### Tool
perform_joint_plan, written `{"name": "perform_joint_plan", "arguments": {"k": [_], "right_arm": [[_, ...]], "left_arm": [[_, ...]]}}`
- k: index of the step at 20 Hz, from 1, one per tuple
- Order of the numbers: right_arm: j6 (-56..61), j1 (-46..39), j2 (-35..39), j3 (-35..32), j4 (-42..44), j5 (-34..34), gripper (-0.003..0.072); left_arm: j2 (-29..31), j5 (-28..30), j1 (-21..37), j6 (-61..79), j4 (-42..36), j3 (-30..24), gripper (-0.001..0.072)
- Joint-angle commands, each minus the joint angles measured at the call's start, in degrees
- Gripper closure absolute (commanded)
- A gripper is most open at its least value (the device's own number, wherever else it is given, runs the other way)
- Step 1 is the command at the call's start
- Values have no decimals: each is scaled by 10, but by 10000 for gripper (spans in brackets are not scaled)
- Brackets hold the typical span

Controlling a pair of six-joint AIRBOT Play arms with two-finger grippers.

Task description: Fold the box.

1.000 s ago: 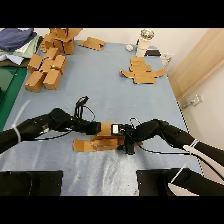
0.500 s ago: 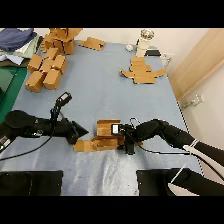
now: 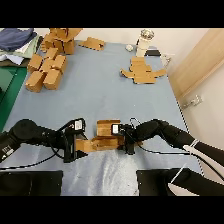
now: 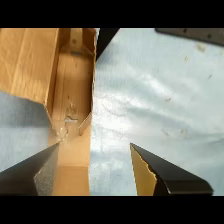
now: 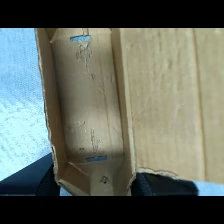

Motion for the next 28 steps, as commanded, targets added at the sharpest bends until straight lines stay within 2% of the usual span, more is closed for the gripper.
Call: {"name": "perform_joint_plan", "arguments": {"k": [1,8,12,16,17,18,19,23,25,28], "right_arm": [[0,0,0,0,0,0,242],[0,0,0,0,0,0,242],[0,0,0,0,0,0,242],[0,0,0,0,0,0,242],[0,0,0,0,0,0,242],[0,0,0,0,0,0,242],[0,0,0,0,0,0,242],[0,0,0,0,0,0,242],[0,0,0,0,0,0,242],[0,0,0,0,0,0,242]], "left_arm": [[-33,58,-16,38,15,-15,10],[-127,140,-16,84,-47,-15,10],[-134,146,-40,144,-96,-15,11],[-135,187,-69,155,-106,-15,13],[-135,191,-74,155,-106,-15,121],[-135,192,-78,155,-106,-15,273],[-135,197,-83,156,-106,-15,337],[-144,222,-99,170,-106,-13,360],[-151,229,-106,170,-106,-9,617],[-153,242,-116,170,-107,-5,616]]}}
